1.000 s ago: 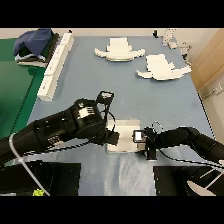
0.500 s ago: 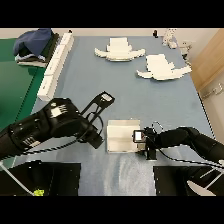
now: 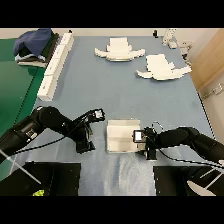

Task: Fold the box.

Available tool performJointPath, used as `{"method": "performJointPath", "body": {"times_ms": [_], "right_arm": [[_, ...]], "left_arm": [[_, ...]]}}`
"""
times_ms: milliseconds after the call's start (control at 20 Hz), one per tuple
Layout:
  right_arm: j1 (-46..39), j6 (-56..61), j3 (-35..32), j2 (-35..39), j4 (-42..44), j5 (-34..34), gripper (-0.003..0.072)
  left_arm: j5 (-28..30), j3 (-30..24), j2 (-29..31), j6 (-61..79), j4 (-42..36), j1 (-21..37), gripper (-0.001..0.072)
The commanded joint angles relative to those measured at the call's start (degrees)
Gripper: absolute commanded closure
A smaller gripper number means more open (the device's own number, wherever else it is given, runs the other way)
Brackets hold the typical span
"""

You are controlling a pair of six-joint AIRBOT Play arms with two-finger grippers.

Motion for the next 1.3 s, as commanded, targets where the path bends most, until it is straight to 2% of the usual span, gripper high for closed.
{"method": "performJointPath", "body": {"times_ms": [0, 150, 350, 550, 700, 800, 950, 1050, 1250], "right_arm": [[0.02, 0.00, 0.02, 0.02, 0.02, 0.02, 0.0237], [0.02, 0.00, 0.02, 0.02, 0.02, 0.02, 0.0236], [0.02, 0.00, 0.02, 0.02, 0.02, 0.02, 0.0236], [0.02, 0.00, 0.02, 0.02, 0.02, 0.02, 0.0236], [0.02, 0.00, 0.02, 0.02, 0.02, 0.02, 0.0236], [0.02, 0.00, 0.02, 0.02, 0.02, 0.02, 0.0236], [0.02, 0.00, 0.02, 0.02, 0.02, 0.02, 0.0236], [0.02, 0.00, 0.02, 0.02, 0.02, 0.02, 0.0236], [0.02, 0.02, 0.02, 0.02, 0.02, 0.02, 0.0236]], "left_arm": [[5.90, -1.97, -5.64, 21.44, -12.22, 3.65, 0.0028], [9.94, -1.97, -10.84, 26.51, -17.25, 3.63, 0.0011], [11.32, -2.49, -12.11, 30.60, -18.08, 3.06, 0.0012], [13.42, -7.98, -7.02, 32.33, -18.45, 2.54, 0.0012], [16.87, -13.25, 0.00, 32.30, -19.43, -0.63, 0.0011], [21.40, -15.63, 1.84, 32.22, -23.41, -3.69, 0.0010], [28.06, -16.28, -0.35, 32.22, -25.38, -8.35, 0.0010], [32.06, -16.26, -2.86, 32.28, -27.89, -9.44, 0.0010], [32.68, -16.02, -5.01, 32.50, -28.55, -9.46, 0.0010]]}}
